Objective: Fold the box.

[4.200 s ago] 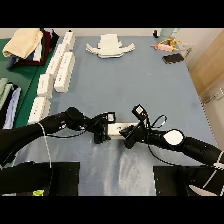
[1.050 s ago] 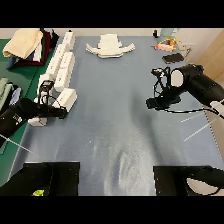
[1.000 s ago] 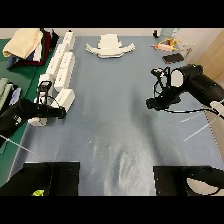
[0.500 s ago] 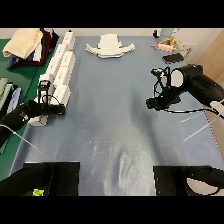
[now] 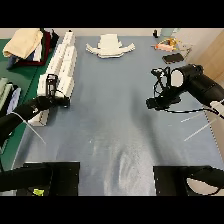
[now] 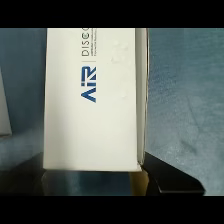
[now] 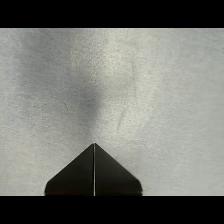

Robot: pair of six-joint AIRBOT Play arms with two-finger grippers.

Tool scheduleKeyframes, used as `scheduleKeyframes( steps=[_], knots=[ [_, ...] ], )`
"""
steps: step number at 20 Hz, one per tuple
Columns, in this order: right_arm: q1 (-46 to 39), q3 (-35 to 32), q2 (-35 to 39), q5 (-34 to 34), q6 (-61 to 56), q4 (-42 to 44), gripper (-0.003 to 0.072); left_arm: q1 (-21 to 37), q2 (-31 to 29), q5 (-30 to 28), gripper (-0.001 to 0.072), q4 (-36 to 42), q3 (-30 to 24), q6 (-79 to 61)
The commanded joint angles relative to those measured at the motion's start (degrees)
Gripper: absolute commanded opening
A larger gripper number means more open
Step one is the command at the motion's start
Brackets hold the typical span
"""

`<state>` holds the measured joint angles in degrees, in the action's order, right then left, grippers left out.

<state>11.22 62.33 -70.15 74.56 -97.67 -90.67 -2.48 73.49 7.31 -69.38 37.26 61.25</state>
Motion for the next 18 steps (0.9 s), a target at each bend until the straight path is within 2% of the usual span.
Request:
scheduleKeyframes(
  steps=[1, 9, 18],
  knots=[
    [0.04, 0.04, -0.02, 0.0, -0.02, 0.02, 0.0006, -0.28, 5.07, -1.18, 0.0502, -0.07, 4.55, -0.37],
    [0.04, 0.04, -0.02, 0.0, 0.0, 0.02, 0.0006, -0.28, 11.87, -0.79, 0.0502, -0.07, 11.72, -0.39],
    [0.04, 0.04, -0.02, 0.0, -0.02, 0.02, 0.0006, -0.31, 12.13, -2.43, 0.0502, -0.04, 12.09, -0.37]
  ],
)
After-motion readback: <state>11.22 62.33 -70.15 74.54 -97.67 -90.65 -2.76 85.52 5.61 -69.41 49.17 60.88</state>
